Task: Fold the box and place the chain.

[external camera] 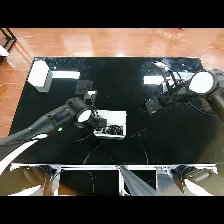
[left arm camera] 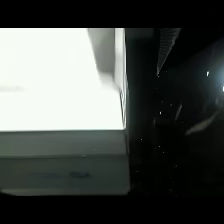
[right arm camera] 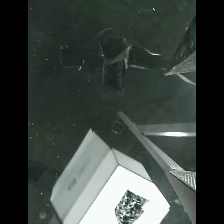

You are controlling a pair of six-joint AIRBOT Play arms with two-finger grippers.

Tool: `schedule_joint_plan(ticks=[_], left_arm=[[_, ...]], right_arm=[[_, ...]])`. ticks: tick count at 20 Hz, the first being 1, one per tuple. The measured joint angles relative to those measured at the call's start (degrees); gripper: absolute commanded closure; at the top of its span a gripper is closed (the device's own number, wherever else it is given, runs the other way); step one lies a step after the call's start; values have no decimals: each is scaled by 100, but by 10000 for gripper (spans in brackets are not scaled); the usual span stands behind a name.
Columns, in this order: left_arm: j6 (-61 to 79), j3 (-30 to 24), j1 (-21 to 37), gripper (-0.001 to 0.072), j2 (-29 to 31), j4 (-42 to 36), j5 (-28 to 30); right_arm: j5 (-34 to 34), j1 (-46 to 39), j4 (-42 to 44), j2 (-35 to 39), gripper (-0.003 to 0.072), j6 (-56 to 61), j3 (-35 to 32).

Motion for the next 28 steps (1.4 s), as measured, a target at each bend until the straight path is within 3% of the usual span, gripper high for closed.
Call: schedule_joint_plan(ticks=[3, 4, 7, 9, 11, 14, 17, 22, 28], left_arm=[[820, 20, 7, 174, 619, -269, -400], [1150, 22, 7, 63, 866, -400, -686], [1786, 26, 184, 66, 1596, -293, -1325], [2127, 26, 669, 67, 1971, -146, -1512], [2608, 26, 1519, 68, 2114, -308, -1486], [3324, 28, 2780, 73, 1991, -1005, -1137], [3836, -83, 3442, 72, 1808, -1377, -911], [4699, -409, 3679, 73, 1464, -1895, -66], [5021, -564, 3731, 73, 1209, -2170, -79]], right_arm=[[-190, 0, -131, 0, -22, 105, 0], [-236, 0, -144, 0, -22, 116, 0], [-461, 0, -188, -13, -21, 278, 17], [-638, 39, -203, -92, -21, 501, 118], [-748, 164, -151, -304, -21, 651, 343], [-973, 400, -37, -715, -21, 697, 748], [-1473, 697, 33, -992, -21, 544, 940], [-1528, 1222, 39, -1394, -20, 31, 1034], [-1091, 1414, 446, -1683, -20, -787, 1051]])
